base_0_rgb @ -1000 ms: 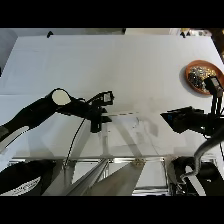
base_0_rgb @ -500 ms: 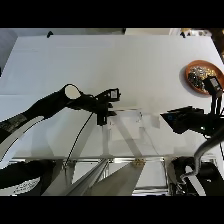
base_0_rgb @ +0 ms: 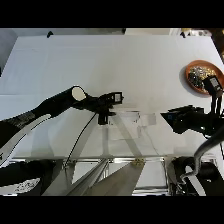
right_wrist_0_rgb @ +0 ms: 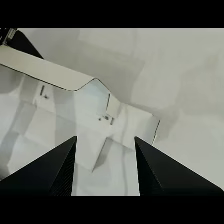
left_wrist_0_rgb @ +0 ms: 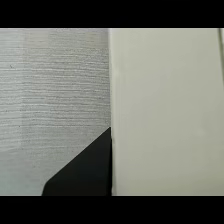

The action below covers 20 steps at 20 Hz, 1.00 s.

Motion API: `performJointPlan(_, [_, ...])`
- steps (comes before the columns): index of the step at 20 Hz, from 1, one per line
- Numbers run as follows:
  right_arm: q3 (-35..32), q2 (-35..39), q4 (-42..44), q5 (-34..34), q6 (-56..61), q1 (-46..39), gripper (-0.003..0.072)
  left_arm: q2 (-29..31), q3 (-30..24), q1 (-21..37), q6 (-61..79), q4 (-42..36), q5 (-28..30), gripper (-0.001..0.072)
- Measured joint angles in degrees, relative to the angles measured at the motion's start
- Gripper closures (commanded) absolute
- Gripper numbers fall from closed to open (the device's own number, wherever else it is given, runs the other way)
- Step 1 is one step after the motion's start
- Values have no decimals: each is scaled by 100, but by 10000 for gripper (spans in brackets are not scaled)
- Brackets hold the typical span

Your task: Fold the box and place the chain.

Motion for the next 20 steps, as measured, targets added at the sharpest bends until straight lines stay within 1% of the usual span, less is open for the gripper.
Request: performJointPlan(20, [0, 0, -44, 0, -9, 0, 281, -63, 0, 0, 20, 42, 79, 706])
